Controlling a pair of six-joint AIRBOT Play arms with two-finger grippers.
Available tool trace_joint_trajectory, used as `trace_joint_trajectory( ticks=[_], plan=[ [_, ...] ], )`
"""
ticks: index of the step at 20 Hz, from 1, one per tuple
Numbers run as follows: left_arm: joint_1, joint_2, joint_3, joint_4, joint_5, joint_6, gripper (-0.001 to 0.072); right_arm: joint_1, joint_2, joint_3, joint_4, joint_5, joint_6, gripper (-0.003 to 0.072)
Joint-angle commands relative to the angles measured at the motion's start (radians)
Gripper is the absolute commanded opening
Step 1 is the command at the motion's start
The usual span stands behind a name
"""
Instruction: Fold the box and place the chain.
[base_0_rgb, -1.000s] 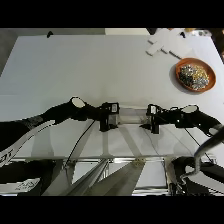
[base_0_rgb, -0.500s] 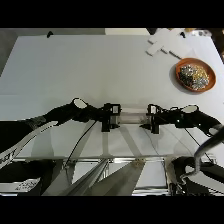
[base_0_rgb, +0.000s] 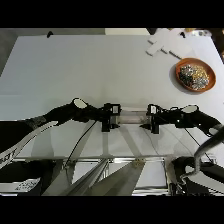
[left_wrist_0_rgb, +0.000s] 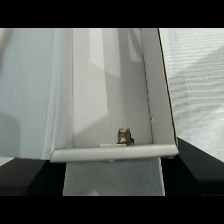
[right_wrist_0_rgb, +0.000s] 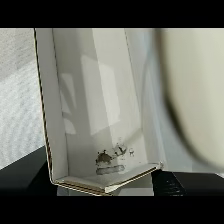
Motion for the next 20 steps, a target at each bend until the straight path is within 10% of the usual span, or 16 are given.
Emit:
trace_joint_trajectory(
  ticks=[1, 15, 16, 18, 20],
  plan=[
    [-0.001, -0.001, 0.000, 0.000, 0.002, 0.000, 0.0011, 0.001, 0.000, 0.000, 0.000, 0.000, 0.000, 0.0316],
    [-0.001, -0.001, 0.000, 0.000, 0.002, 0.001, 0.0011, 0.001, 0.000, 0.000, 0.000, 0.000, 0.000, 0.0316],
    [-0.001, -0.001, 0.000, 0.000, 0.002, 0.000, 0.0011, 0.001, 0.000, 0.000, 0.000, 0.000, 0.008, 0.0358],
    [-0.001, -0.001, 0.000, 0.000, 0.002, 0.000, 0.0011, 0.001, 0.005, 0.000, 0.003, -0.002, 0.062, 0.0674],
    [-0.001, -0.001, 0.000, 0.000, 0.002, 0.000, 0.0011, 0.001, 0.030, 0.000, -0.007, 0.000, 0.121, 0.0693]
  ],
)
